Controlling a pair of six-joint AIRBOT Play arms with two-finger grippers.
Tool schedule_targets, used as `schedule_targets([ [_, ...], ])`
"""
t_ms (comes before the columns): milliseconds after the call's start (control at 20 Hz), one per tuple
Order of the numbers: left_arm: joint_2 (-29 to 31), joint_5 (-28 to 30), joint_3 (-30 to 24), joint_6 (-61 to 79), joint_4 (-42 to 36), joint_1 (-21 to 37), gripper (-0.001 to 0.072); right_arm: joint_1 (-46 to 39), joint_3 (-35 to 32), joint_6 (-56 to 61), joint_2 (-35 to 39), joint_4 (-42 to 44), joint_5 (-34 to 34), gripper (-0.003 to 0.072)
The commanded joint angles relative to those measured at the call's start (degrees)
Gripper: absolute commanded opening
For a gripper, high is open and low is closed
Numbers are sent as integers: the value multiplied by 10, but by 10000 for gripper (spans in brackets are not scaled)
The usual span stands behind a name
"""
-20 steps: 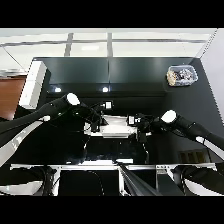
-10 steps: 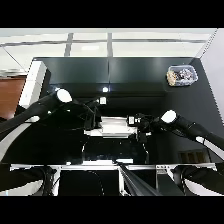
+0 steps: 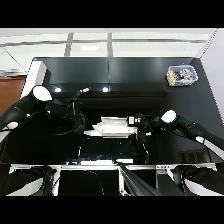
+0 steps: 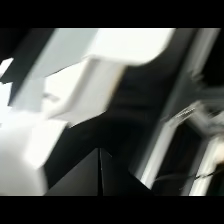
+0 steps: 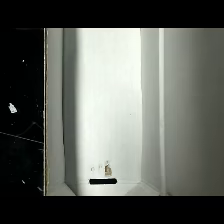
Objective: Fold the box and place the chain.
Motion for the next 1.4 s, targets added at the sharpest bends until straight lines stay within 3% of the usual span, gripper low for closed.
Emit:
schedule_targets([
  [0, -23, 76, -49, -19, -191, -28, 30, 0, 0, 0, 0, 0, 1, 179],
  [250, -56, 269, -47, 13, -300, -22, 30, 0, 0, 0, 0, 0, 0, 179],
  [400, -70, 340, -47, 28, -261, -21, 30, 0, 0, 0, 0, 0, 1, 179],
  [800, -130, 235, -47, 28, -223, -21, 29, 0, 0, 0, 0, 0, 1, 179],
  [1050, -137, 217, -42, 29, -219, -16, 28, 0, 0, 0, 0, 0, 1, 179],
  [1200, -103, 188, -7, 23, -172, 8, 26, 0, 0, 0, 0, 0, 1, 179],
  [1350, -22, 190, 10, 6, -123, 36, 27, 0, 0, 0, 0, 0, 1, 179],
])
